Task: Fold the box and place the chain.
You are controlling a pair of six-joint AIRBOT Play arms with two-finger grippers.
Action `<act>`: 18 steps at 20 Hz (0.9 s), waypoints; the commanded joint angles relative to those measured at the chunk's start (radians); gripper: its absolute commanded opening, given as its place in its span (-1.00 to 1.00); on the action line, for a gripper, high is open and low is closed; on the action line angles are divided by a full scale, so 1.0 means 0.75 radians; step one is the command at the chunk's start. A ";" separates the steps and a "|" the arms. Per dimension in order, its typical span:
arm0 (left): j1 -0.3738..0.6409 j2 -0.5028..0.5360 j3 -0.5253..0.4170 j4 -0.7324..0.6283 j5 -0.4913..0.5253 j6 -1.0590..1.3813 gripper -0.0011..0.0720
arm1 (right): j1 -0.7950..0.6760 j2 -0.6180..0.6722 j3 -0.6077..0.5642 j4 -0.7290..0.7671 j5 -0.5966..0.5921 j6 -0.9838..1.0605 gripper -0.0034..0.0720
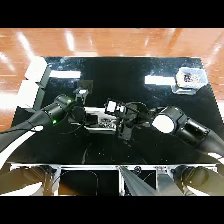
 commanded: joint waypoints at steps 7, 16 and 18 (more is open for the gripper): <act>-0.001 0.000 0.001 -0.002 -0.022 0.001 -0.91 | 0.051 -0.101 0.087 0.162 -0.158 0.021 -0.86; 0.002 0.000 0.006 -0.001 -0.023 0.001 -0.92 | 0.020 -0.163 0.116 0.134 -0.114 0.227 0.76; -0.001 0.001 0.036 -0.003 -0.015 0.001 -0.92 | -0.035 -0.054 0.127 0.134 -0.038 0.299 0.76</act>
